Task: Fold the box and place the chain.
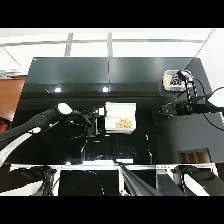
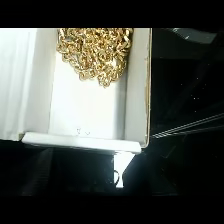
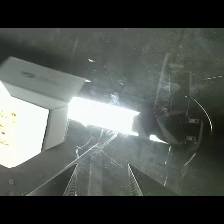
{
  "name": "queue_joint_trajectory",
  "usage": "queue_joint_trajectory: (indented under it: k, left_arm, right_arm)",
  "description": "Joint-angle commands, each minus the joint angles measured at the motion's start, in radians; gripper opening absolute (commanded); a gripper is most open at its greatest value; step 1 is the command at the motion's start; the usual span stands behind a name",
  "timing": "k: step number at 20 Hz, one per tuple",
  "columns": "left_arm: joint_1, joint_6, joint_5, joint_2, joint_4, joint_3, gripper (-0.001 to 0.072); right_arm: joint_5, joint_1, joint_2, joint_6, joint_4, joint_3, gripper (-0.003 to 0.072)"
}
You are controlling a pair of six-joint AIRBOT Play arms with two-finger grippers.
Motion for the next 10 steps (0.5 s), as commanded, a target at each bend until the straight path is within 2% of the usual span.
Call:
queue_joint_trajectory:
  k: [1, 10]
  left_arm:
    - [-0.004, -0.003, 0.013, -0.006, 0.0, 0.011, 0.0714]
    - [-0.004, -0.004, 0.009, -0.032, 0.012, 0.07, 0.0714]
  right_arm:
    - [0.005, 0.001, -0.001, 0.0, 0.0, -0.001, 0.0379]
    - [0.008, 0.001, -0.001, 0.0, 0.0, -0.001, 0.0379]
